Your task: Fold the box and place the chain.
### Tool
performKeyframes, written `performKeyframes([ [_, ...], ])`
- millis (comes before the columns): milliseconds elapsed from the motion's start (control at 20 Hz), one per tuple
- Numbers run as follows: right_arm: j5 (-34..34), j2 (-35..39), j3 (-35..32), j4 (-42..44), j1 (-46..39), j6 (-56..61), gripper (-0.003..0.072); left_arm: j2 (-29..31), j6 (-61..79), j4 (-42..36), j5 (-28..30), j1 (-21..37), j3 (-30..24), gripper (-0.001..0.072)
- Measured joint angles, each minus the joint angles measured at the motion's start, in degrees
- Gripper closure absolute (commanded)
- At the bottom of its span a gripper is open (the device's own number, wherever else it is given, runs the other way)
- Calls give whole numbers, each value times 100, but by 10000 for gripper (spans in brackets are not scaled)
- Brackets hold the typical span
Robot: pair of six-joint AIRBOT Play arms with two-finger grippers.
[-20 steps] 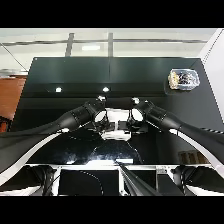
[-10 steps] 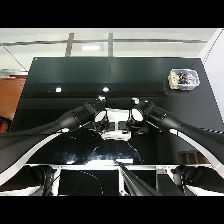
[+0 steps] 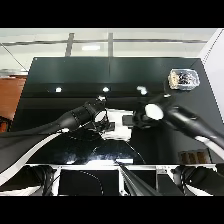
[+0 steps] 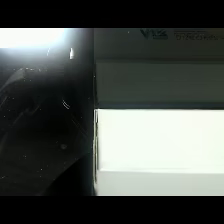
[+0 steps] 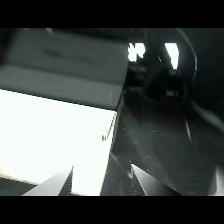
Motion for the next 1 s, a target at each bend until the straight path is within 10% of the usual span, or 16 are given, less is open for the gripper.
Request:
performKeyframes([
  [550,-380,1860,-216,-2699,-2258,-1263,252,0,-2,0,0,0,0,680],
  [600,-721,1845,-389,-2811,-2540,-1276,244,0,-2,0,-2,0,0,680],
  [650,-1080,1779,-531,-2889,-2798,-1228,-4,0,0,0,0,0,0,680],
  [1000,-2673,184,-175,-2465,-4096,-737,-34,0,-2,0,0,0,0,680],
])
